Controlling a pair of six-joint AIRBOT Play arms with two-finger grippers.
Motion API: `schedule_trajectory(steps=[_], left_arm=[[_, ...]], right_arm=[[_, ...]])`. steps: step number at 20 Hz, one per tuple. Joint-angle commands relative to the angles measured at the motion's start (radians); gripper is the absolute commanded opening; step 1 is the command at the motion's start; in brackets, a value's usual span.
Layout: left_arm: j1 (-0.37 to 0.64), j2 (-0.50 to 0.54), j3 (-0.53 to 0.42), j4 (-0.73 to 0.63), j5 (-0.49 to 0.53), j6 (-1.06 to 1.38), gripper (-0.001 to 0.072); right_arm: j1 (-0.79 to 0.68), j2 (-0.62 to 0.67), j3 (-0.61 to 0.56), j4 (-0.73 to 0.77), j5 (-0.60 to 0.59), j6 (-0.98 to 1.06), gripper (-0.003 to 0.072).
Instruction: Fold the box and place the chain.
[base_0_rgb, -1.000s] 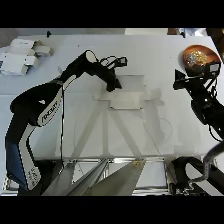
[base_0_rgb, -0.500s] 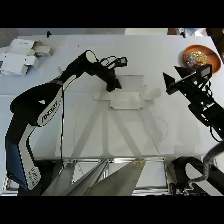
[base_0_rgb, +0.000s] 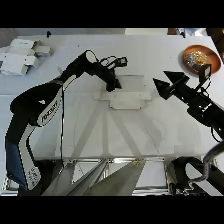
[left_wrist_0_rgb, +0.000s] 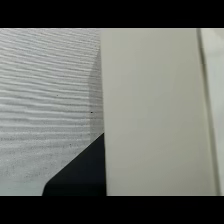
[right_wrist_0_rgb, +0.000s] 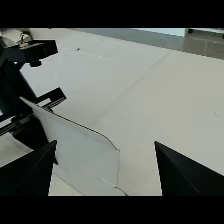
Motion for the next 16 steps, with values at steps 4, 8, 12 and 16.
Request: schedule_trajectory(steps=[4,8,12,16], left_arm=[[0.000,-0.001,0.000,0.001,0.000,0.000,0.0014],[0.000,-0.001,0.000,0.001,0.000,0.000,0.0014],[0.000,-0.001,0.000,0.001,0.000,0.000,0.0014],[0.000,-0.001,0.000,0.001,0.000,0.000,0.0014]], right_arm=[[0.000,0.000,0.001,-0.062,0.049,0.078,0.0691],[0.000,-0.001,0.002,0.002,0.014,-0.045,0.0690],[0.001,-0.032,0.004,0.010,-0.021,-0.227,0.0690],[0.077,-0.053,0.019,-0.052,-0.142,-0.319,0.0690]])
